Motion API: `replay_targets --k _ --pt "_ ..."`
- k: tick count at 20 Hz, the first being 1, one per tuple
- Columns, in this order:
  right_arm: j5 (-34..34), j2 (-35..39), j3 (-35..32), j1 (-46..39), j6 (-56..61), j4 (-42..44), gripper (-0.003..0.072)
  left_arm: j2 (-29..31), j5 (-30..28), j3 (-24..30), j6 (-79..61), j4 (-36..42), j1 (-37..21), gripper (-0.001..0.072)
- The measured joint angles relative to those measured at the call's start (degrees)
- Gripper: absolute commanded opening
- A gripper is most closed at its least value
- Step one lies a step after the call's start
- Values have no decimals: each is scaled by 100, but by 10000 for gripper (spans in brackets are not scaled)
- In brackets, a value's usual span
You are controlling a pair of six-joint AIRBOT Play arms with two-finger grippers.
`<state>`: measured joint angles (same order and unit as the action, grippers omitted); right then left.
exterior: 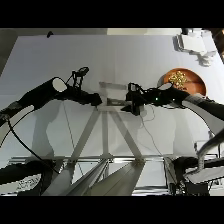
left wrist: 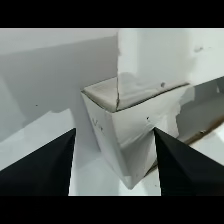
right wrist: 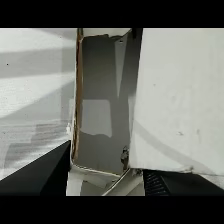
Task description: Fold the box and place the chain.
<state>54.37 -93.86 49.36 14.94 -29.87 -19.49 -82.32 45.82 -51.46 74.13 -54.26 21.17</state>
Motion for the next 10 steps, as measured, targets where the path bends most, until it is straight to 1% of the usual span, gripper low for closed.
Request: replay_targets --k 1,2,3,7,10 --pt "4 0 0 0 -2 -2 363 0 -13 -26 118 -125 37 567" --pt "4 0 0 0 -2 -9 363 0 -13 -52 203 -221 66 655" --pt "7 -2 0 0 -2 -22 363 -2 -4 -94 267 -313 96 698" --pt "37 0 0 -2 -13 -31 363 -4 369 -361 391 -485 157 700" --pt "57 -2 0 0 -17 -37 363 -2 514 -581 411 -481 170 699"
